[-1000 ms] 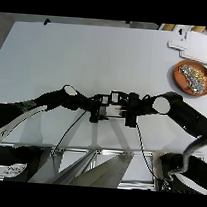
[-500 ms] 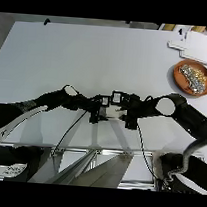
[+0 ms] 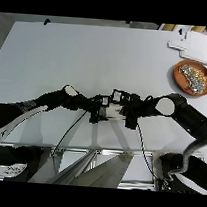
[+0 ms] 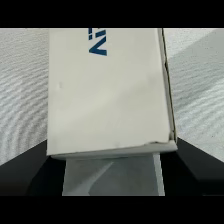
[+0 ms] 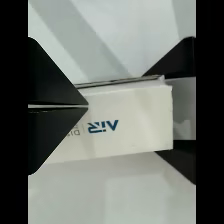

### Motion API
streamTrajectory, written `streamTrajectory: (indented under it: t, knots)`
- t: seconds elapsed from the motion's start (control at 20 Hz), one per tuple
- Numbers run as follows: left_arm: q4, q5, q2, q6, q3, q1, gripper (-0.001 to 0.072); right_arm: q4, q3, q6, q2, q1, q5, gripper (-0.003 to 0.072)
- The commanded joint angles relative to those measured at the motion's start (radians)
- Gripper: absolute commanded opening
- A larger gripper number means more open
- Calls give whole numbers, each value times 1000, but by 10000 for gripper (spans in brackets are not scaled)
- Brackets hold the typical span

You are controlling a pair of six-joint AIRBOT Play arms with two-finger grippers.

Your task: Fold the box and place the chain.

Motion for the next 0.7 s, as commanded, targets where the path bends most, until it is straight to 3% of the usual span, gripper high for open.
streamTrajectory:
  t: [0.0,0.65]
  knots:
    - [0,1,0,0,0,1,170,-32,-1,56,-27,0,-3,21]
    - [0,1,0,0,0,1,170,-27,-34,55,-60,0,2,21]
